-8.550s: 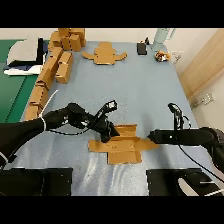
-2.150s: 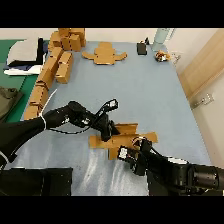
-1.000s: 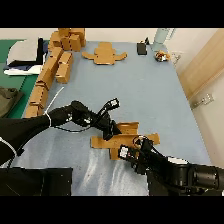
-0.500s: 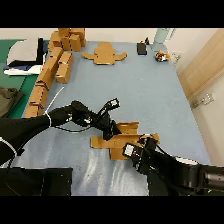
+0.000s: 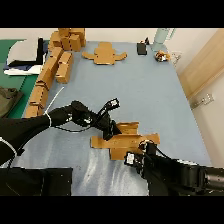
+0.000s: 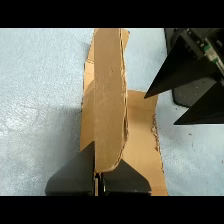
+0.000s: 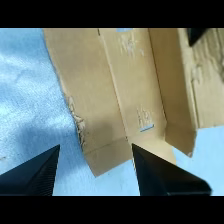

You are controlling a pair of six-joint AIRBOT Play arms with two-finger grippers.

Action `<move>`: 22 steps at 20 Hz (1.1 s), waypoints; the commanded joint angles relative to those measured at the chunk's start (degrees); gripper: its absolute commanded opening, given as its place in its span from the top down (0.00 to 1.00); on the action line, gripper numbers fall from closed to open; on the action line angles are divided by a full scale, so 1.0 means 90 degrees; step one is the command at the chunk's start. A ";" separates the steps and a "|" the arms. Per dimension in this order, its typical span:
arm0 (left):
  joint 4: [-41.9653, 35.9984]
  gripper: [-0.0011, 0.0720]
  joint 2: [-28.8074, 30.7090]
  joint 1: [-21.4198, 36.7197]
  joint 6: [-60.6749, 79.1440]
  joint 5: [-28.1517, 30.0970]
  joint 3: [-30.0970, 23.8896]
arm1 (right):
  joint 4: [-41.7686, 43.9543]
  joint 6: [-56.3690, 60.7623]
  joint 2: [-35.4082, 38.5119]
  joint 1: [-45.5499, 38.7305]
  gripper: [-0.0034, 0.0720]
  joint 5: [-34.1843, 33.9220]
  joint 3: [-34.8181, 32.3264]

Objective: Fold the box.

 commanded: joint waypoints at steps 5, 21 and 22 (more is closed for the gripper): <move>0.0002 0.97 -0.0005 0.0000 0.0002 0.0002 0.0000 | -0.0474 -0.0262 -0.0554 0.0000 0.03 0.0520 -0.0044; 0.0002 0.97 -0.0005 0.0000 0.0002 0.0000 0.0002 | -0.1452 0.0527 -0.0792 0.0000 0.03 0.0605 -0.0044; 0.0002 0.97 -0.0005 0.0000 0.0002 0.0000 0.0000 | -0.1530 0.0634 -0.0792 0.0000 0.03 0.0607 -0.0041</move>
